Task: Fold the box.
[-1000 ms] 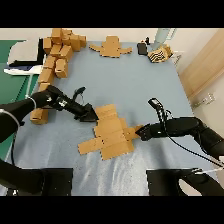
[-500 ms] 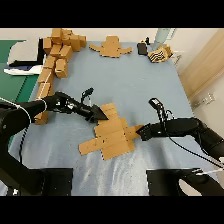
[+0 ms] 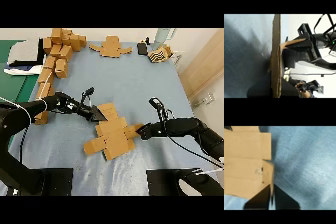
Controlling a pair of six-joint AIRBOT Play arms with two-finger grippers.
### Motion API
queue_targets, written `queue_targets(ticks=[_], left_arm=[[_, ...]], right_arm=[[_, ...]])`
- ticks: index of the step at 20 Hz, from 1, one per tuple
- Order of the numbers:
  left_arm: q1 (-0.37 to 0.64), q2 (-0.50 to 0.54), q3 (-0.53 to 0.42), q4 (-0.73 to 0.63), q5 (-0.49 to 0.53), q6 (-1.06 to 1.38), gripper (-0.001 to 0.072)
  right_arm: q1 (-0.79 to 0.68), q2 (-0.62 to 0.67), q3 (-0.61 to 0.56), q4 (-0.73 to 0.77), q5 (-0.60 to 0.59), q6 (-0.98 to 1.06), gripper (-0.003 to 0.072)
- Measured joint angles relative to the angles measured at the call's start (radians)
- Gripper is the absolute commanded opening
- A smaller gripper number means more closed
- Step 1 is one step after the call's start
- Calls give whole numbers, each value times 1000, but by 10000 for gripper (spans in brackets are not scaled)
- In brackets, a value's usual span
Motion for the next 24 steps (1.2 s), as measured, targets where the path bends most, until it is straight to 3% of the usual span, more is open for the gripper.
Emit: queue_targets(ticks=[1,5,8,12,16,22,23,24], left_arm=[[0,0,0,0,3,19,10],[-13,22,18,0,-1,119,7],[-68,105,27,28,42,214,7],[-206,240,31,200,222,285,7],[-333,337,27,324,423,338,7],[-420,398,-46,280,636,510,7],[-426,401,-68,259,658,545,7],[-430,403,-87,245,672,570,7]], right_arm=[[0,0,0,0,0,0,311],[0,0,17,-47,26,17,311],[0,0,82,-196,56,130,310],[0,0,206,-418,75,325,285],[0,-4,269,-515,89,447,283],[0,-62,289,-550,94,536,282],[0,-74,290,-542,95,541,245],[0,-85,291,-536,95,545,160]])
